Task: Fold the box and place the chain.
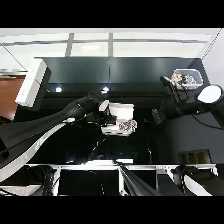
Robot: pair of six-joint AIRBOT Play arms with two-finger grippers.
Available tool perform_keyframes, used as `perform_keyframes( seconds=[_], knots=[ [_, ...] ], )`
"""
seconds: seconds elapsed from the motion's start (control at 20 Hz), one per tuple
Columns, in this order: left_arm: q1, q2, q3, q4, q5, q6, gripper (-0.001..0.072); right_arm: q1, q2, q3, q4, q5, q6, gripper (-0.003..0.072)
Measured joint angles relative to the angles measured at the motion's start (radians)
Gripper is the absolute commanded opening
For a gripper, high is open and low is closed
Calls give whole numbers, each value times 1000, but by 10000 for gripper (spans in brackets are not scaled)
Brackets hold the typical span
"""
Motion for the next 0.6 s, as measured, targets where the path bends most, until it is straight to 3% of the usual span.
perform_keyframes(
  seconds=[0.3, 0.45, 0.6],
  knots=[
    [0, 0, 0, 0, -3, 0, 35, 99, 23, -222, 27, -239, -381, 720],
    [0, 0, 0, 0, -4, 0, 35, 184, 17, -264, 42, -362, -666, 720],
    [0, 0, 0, 0, -4, 0, 35, 218, 2, -279, 53, -444, -822, 720]
  ],
)
